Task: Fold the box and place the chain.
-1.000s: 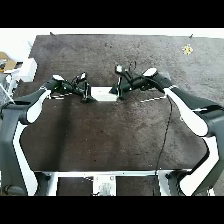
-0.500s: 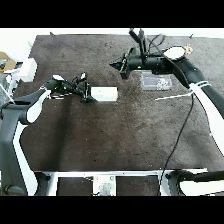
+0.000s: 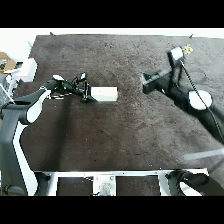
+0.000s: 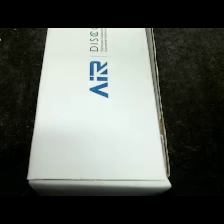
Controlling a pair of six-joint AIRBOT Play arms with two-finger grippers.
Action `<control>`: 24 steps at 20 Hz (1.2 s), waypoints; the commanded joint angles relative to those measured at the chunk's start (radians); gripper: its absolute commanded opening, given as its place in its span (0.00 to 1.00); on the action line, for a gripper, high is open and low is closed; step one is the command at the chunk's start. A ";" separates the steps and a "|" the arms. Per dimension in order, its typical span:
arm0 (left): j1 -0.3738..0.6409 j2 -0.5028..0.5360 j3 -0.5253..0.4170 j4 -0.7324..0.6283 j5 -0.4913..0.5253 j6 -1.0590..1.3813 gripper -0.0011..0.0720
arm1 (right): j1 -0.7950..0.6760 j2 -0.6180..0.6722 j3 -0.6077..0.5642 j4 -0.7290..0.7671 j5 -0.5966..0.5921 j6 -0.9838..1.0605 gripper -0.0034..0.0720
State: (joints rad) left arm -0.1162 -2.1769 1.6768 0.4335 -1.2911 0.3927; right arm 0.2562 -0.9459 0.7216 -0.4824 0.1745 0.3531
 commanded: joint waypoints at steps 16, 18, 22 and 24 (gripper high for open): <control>0.001 0.002 0.000 0.000 -0.027 -0.030 0.02 | 0.002 0.692 -0.703 0.016 -0.446 0.045 0.05; 0.001 0.004 0.011 -0.001 -0.031 -0.071 0.03 | 0.002 0.693 -0.703 0.015 -0.445 0.044 0.05; 0.002 0.082 0.051 -0.004 0.019 -0.228 0.03 | 0.002 0.693 -0.703 0.015 -0.445 0.044 0.05; 0.004 0.173 0.067 -0.004 0.109 -0.330 0.03 | 0.002 0.692 -0.703 0.015 -0.445 0.044 0.05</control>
State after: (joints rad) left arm -0.1146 -2.0872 1.7222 0.4351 -1.2713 0.2035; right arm 0.2577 -0.2550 0.0193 -0.4671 -0.2707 0.3969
